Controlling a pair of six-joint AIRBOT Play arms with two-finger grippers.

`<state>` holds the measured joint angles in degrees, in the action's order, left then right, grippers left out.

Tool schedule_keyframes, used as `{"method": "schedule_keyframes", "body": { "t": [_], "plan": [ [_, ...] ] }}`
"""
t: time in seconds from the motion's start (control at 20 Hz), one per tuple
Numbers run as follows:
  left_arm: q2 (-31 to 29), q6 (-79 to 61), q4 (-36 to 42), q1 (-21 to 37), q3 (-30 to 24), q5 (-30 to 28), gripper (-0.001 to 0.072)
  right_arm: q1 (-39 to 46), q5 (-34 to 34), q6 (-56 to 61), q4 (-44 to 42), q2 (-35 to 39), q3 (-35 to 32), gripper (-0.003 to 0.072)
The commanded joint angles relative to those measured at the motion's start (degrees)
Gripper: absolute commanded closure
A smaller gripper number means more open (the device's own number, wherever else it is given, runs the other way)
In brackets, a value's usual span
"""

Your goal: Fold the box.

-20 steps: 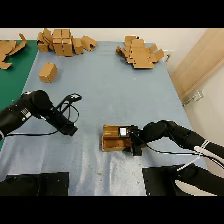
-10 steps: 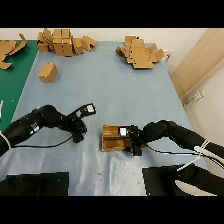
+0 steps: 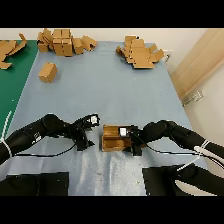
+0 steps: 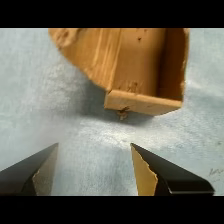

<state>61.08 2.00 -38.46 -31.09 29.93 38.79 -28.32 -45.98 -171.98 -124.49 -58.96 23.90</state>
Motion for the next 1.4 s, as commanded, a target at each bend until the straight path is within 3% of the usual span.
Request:
{"method": "schedule_keyframes", "body": {
  "t": [0.0,0.3,0.85,1.35],
  "plan": [
    [0.35,-1.38,1.86,-3.15,-0.24,-0.94,0.0013,0.00,0.00,0.00,0.24,0.00,0.02,0.0180],
    [3.89,-1.38,2.10,-7.23,-0.24,-3.76,0.0013,0.00,0.00,0.00,0.24,0.00,0.00,0.0180],
    [4.07,-1.42,2.75,-11.67,0.04,-8.28,0.0014,0.00,0.00,0.00,0.24,0.00,0.02,0.0180],
    [4.20,-1.64,2.73,-11.82,0.13,-7.10,0.0014,0.00,0.02,0.00,0.26,0.00,0.02,0.0180]
  ]
}}
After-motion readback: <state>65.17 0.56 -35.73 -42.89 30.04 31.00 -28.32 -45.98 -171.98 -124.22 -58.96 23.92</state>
